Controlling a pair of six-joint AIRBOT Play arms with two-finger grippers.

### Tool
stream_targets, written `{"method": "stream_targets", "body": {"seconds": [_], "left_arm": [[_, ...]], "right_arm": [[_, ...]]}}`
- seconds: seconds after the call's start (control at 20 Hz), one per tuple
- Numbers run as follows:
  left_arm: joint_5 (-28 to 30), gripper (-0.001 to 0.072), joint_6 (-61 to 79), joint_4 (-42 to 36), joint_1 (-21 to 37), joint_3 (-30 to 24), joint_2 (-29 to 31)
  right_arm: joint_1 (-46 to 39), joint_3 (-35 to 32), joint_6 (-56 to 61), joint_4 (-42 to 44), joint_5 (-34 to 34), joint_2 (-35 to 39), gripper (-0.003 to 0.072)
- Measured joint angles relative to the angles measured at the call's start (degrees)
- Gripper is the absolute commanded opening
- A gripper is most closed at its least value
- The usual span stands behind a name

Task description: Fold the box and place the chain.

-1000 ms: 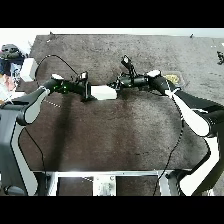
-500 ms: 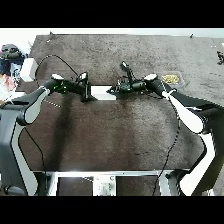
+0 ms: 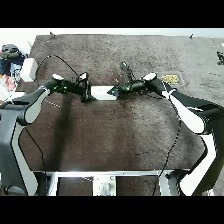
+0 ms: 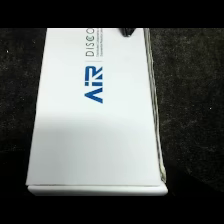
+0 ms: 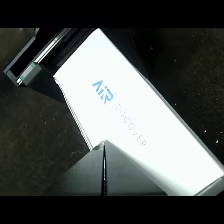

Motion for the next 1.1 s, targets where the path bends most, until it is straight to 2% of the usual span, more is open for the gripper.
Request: {"method": "stream_targets", "body": {"seconds": [0.15, 0.3, 0.4, 0.5, 0.6, 0.7, 0.9, 1.1], "left_arm": [[0.0, 0.0459, -0.02, -0.09, 0.0, 0.0, -0.02], [0.04, 0.0458, -0.07, -0.22, 0.09, 0.0, 0.02], [0.09, 0.0459, -0.07, -0.2, 0.13, 0.02, 0.02], [0.09, 0.0459, -0.07, -0.17, 0.07, 0.02, 0.02], [0.07, 0.0458, -0.04, -0.17, 0.07, 0.02, 0.02], [0.07, 0.0458, -0.04, -0.15, 0.07, 0.02, 0.02], [0.04, 0.0458, -0.04, -0.11, 0.07, 0.02, 0.02], [0.04, 0.0459, -0.02, -0.09, 0.02, 0.02, 0.02]], "right_arm": [[0.04, 0.96, -2.08, -2.21, -0.42, 0.72, 0.0008], [-0.2, 1.22, -7.34, -0.74, -1.01, 4.48, 0.0007], [-0.13, 1.55, -9.79, 4.02, -0.52, 9.46, 0.0006], [0.02, 0.48, -11.08, 4.98, 0.07, 14.97, 0.0006], [-0.15, -2.69, -11.72, 6.86, -2.69, 22.49, 0.0006], [0.09, -9.29, -11.47, 5.57, -6.91, 31.17, 0.0007], [-0.13, -28.85, -8.9, 3.28, -24.0, 50.86, 0.0008], [-0.17, -46.29, -8.13, 1.81, -37.18, 65.59, 0.0009]]}}
